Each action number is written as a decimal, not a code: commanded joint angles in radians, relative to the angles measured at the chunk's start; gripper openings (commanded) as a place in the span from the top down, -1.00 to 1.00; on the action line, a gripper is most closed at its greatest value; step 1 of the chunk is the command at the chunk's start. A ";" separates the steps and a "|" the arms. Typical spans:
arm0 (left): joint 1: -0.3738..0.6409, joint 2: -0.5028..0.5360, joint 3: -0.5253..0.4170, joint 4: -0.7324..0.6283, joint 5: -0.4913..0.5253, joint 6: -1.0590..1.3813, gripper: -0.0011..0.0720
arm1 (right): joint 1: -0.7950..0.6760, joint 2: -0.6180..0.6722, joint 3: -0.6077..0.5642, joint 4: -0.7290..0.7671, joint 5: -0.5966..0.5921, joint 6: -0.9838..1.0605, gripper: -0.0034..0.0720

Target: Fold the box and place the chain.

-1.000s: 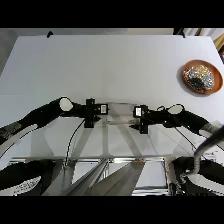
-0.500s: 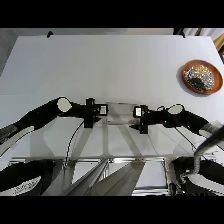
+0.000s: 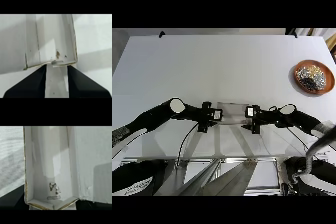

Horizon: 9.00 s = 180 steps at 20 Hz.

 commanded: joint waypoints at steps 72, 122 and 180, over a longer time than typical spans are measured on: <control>0.201 0.093 -0.122 0.022 -0.034 -1.193 0.95 | 0.000 0.001 0.000 -0.002 0.002 0.000 -0.15; -0.027 0.035 0.013 0.058 0.021 -1.490 -0.38 | 0.000 0.001 0.000 -0.002 0.002 0.000 -0.15; -0.254 -0.267 0.419 0.616 -0.376 -2.428 0.71 | 0.000 0.001 0.000 -0.002 0.003 0.000 -0.15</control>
